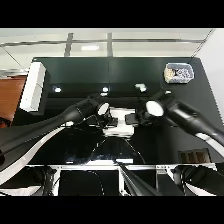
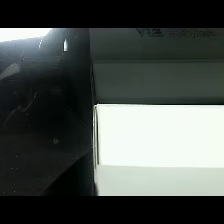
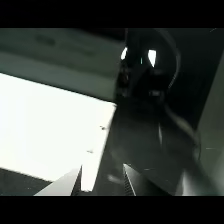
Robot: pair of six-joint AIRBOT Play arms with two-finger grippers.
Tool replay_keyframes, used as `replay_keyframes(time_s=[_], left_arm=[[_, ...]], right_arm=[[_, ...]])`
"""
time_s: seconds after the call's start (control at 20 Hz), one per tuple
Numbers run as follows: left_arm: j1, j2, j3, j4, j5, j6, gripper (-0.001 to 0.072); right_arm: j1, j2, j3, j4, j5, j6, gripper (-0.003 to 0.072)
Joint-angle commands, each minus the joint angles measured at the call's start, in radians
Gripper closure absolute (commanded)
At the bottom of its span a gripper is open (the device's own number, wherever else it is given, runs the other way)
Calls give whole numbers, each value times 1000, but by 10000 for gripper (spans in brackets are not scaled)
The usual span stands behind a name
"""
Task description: Fold the box and place the chain.
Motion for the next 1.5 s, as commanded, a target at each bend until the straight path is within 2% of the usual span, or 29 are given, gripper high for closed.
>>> replay_keyframes(time_s=[0.0, 0.15, 0.25, 0.3, 0.35, 0.45, 0.55, 0.7, 0.9, 1.05, 1.15, 1.4, 1.45], left_arm=[[5, -1, 0, 1, 8, 2, 685], [5, 0, 0, 1, 17, 1, 683], [5, 0, 0, 5, 18, -10, 684], [8, 0, 0, 7, 16, -26, 685], [10, 0, 0, 8, 16, -32, 685], [14, 0, 0, 9, 15, -32, 685], [15, 0, 0, 9, 15, -31, 684], [15, -1, 0, 8, 15, -31, 684], [15, -1, 0, 8, 15, -31, 684], [15, -1, 0, 8, 14, -30, 684], [15, -1, 0, 8, 14, -24, 684], [16, -1, 0, 8, 1, -24, 684], [16, -1, 0, 8, 2, -24, 684]], right_arm=[[-85, 137, 13, -187, 13, -50, 372], [-235, 145, 8, -473, -75, -55, 373], [-390, 125, -13, -496, -249, -55, 370], [-457, 101, -14, -489, -308, -55, 218], [-518, 68, -14, -480, -351, -56, -34], [-619, -16, 4, -413, -419, -84, -34], [-692, -130, 93, -352, -430, -87, -34], [-755, -344, 356, -282, -373, -127, -34], [-800, -670, 772, -207, -181, -131, -34], [-807, -835, 957, -203, -122, -130, -34], [-818, -907, 1032, -192, -103, -131, -34], [-835, -954, 1040, -198, -153, -139, -34], [-839, -960, 1040, -188, -158, -141, 10]])
